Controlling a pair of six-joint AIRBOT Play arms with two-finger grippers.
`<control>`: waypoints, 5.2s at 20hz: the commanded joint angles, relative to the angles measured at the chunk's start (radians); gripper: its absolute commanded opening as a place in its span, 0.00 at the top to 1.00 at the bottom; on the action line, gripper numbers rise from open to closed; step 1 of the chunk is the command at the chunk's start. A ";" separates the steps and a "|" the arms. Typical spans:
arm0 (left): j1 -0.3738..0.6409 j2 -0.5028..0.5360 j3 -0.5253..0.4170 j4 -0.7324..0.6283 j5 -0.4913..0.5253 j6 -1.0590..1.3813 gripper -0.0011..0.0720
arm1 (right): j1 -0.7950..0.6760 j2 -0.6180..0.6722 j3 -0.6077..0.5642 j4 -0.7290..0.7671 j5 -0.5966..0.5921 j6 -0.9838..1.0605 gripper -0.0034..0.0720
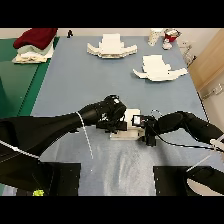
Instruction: Fold the box.
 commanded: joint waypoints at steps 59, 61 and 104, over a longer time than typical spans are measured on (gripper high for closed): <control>0.427 0.496 -0.419 -0.459 0.112 1.912 0.39 | 0.000 0.000 0.000 0.000 0.000 -0.003 0.30; 0.454 0.496 -0.480 -0.554 0.262 2.043 0.04 | 0.000 0.000 0.000 0.000 0.000 -0.003 0.30; 0.346 0.254 -0.604 -1.063 0.557 2.654 0.27 | 0.000 0.000 0.000 0.000 0.000 -0.003 0.30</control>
